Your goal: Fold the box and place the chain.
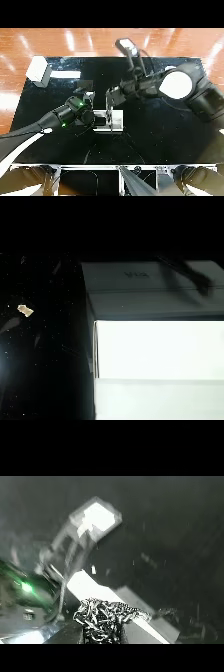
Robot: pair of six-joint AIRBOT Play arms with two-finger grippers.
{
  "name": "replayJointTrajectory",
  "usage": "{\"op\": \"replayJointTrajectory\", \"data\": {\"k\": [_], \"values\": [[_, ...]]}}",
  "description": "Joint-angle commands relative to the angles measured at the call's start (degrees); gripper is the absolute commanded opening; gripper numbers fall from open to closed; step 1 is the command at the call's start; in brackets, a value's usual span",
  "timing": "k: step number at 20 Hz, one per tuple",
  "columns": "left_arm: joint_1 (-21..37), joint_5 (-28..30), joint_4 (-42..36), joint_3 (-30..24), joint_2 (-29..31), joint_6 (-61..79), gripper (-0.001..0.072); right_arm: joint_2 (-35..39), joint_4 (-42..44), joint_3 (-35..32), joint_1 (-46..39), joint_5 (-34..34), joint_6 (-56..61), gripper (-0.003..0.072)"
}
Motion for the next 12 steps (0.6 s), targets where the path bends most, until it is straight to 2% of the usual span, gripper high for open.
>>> {"op": "replayJointTrajectory", "data": {"k": [1,4,7,9,12], "values": [[0.0,0.2,0.0,0.0,0.0,0.0,0.0023,1.8,-3.9,5.4,-0.7,6.3,-0.1,0.0027],[0.0,0.3,0.0,0.0,0.0,0.0,0.0023,7.3,-13.3,5.2,-0.6,12.5,5.8,0.0027],[0.0,0.4,0.0,0.0,0.0,0.0,0.0023,11.6,-14.0,3.4,0.0,17.4,7.9,0.0027],[0.0,0.4,0.0,0.0,0.0,0.0,0.0023,12.1,-10.2,1.3,1.9,16.7,8.3,0.0027],[0.0,0.4,0.0,0.0,0.0,0.0,0.0023,11.2,-5.9,-3.2,5.6,8.4,8.3,0.0027]]}}
